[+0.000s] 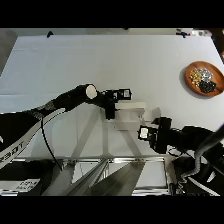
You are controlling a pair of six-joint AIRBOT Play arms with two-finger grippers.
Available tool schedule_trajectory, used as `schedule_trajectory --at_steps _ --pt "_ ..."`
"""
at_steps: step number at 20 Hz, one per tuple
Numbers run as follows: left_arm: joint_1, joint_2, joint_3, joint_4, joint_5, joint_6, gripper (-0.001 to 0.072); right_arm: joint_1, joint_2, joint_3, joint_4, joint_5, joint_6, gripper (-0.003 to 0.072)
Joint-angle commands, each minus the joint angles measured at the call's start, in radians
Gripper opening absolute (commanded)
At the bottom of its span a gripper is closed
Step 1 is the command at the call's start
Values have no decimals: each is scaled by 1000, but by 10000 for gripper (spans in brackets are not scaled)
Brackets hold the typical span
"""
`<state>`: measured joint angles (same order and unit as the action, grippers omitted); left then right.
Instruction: Fold the box and place the chain.
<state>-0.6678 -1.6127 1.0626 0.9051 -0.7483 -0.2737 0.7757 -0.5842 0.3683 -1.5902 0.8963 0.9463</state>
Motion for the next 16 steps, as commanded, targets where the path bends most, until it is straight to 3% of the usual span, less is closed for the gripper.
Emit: schedule_trajectory --at_steps 1,4,7,10,12,16 --pt "-1 0 1 0 0 0 14 -2 -143 -3 3 -118 -55 716" --pt "-1 0 1 0 0 0 14 -76 -225 -3 82 -189 -85 716" --pt "-1 0 1 0 0 0 14 -149 -203 -3 201 -198 -216 715" --pt "-1 0 1 0 0 0 14 -241 -169 -3 456 -136 -491 714" --pt "-1 0 1 0 0 0 14 -294 -119 -3 573 -69 -644 712" --pt "-1 0 1 0 0 0 14 -425 142 -58 550 6 -655 712"
